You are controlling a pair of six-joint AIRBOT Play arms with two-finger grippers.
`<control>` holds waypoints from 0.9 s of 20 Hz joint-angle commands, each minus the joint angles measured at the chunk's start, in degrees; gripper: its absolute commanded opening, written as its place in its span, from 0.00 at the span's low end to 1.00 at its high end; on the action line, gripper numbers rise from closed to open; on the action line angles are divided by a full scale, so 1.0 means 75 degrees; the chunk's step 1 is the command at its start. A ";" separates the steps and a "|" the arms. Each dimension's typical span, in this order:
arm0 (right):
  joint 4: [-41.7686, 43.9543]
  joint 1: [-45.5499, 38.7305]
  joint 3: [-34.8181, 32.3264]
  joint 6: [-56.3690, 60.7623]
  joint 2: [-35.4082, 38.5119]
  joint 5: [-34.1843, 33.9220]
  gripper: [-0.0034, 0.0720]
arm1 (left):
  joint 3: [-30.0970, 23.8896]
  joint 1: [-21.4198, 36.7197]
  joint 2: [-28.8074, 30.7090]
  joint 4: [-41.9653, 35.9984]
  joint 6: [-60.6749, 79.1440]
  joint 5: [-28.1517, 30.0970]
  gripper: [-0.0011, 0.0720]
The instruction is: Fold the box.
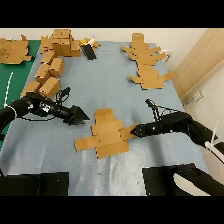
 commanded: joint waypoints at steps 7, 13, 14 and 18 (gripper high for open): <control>0.0676 0.0965 -0.0697 -0.0985 0.0935 0.1090 0.05 | 0.0006 -0.0032 -0.0210 -0.0178 0.0096 0.0702 0.73; 0.0679 0.0968 -0.0697 -0.0982 0.0935 0.1166 0.05 | 0.0172 -0.0711 -0.0618 -0.0708 0.0664 0.0883 0.73; 0.0679 0.0968 -0.0697 -0.0982 0.0935 0.1169 0.05 | 0.0256 -0.0813 -0.0740 -0.0708 0.0664 0.0842 0.73; 0.0676 0.0968 -0.0697 -0.0982 0.0935 0.1239 0.05 | 0.0428 -0.1014 -0.1067 -0.0801 0.0962 0.0204 0.73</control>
